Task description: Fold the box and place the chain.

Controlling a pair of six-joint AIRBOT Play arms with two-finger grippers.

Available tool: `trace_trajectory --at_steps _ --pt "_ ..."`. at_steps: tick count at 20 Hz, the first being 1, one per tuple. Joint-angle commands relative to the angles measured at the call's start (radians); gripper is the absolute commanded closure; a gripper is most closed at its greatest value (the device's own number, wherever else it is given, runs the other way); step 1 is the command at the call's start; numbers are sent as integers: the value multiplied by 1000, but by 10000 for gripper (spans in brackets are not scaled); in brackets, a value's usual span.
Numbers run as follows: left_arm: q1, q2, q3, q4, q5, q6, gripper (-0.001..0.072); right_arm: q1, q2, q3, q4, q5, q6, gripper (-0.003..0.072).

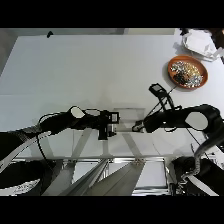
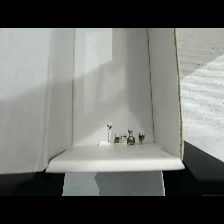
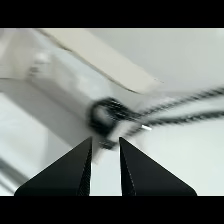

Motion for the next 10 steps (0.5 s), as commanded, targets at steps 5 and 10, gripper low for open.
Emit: trace_trajectory --at_steps 5,10 --pt "0 0 0 0 0 0 437 -312 -11 1 -337 -95 115 480" --pt "0 0 0 0 0 0 437 -416 -211 1 -337 -225 80 366"
